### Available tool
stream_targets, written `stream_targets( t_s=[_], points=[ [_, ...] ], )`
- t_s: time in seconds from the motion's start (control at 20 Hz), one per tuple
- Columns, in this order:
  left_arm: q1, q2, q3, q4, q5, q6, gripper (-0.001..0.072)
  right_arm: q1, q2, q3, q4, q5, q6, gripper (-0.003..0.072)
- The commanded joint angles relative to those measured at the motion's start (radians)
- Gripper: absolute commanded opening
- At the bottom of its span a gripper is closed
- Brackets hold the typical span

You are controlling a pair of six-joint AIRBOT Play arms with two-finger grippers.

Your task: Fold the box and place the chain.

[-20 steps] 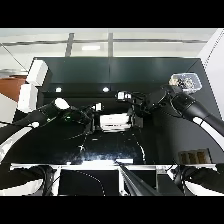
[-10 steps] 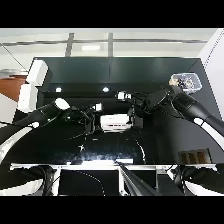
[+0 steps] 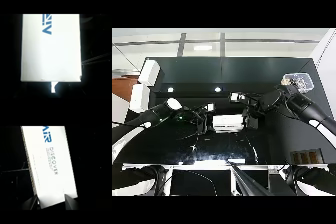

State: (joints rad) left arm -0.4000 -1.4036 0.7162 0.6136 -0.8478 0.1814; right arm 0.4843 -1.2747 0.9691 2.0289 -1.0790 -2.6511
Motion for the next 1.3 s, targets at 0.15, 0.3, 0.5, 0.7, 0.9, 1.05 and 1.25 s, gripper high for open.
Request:
stream_targets(
  t_s=[0.15,0.3,0.5,0.7,0.9,1.05,1.25],
  points=[
    [0.000,0.000,0.000,-0.001,0.001,0.001,0.0420,0.000,0.010,0.001,0.009,0.000,0.003,0.0376],
    [0.000,0.000,0.000,-0.001,0.001,0.001,0.0421,0.000,0.010,0.001,0.015,0.001,0.003,0.0376],
    [0.000,0.000,0.000,-0.001,0.001,0.001,0.0421,0.000,0.010,0.001,0.024,0.001,0.003,0.0376],
    [0.000,0.000,0.000,-0.001,0.001,0.001,0.0420,0.000,0.013,0.001,0.023,0.002,0.003,0.0375],
    [0.000,0.000,0.000,-0.001,0.001,0.001,0.0420,0.005,0.012,0.002,0.023,0.002,-0.001,0.0375],
    [0.000,0.000,0.000,-0.001,0.001,0.001,0.0420,0.010,-0.001,0.001,0.016,0.007,0.000,0.0374],
    [0.000,0.000,0.000,-0.001,0.001,0.001,0.0421,0.010,-0.009,0.001,0.014,0.017,0.000,0.0373]
  ],
)
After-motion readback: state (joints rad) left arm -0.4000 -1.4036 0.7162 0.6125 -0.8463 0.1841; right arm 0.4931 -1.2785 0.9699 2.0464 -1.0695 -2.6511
